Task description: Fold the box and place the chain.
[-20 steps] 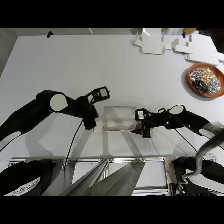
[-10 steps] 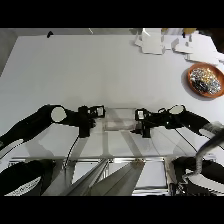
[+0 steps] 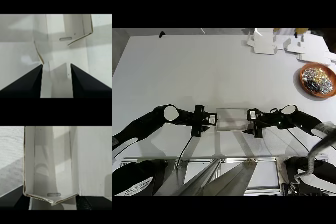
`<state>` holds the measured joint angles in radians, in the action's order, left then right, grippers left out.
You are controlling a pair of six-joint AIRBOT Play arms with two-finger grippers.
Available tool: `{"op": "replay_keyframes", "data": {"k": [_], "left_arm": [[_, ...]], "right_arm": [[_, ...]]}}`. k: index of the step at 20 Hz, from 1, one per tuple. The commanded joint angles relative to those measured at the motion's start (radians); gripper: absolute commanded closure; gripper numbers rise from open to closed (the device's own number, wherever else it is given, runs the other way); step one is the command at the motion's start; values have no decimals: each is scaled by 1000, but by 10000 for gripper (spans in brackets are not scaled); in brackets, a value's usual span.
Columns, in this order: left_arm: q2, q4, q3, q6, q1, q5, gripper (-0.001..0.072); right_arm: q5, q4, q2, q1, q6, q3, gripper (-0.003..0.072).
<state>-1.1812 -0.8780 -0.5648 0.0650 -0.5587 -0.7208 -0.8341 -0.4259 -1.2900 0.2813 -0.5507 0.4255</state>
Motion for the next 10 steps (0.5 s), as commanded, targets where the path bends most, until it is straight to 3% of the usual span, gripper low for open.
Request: {"op": "replay_keyframes", "data": {"k": [1,4,7,10], "left_arm": [[-39,81,0,95,-4,4,312],[-44,85,0,95,-4,-23,327],[-44,131,0,95,-10,-39,444],[-46,166,0,95,-37,-39,434]], "right_arm": [[0,0,0,0,0,0,387],[0,0,0,0,0,0,387],[0,0,0,0,0,0,387],[0,0,0,0,0,0,387]]}}
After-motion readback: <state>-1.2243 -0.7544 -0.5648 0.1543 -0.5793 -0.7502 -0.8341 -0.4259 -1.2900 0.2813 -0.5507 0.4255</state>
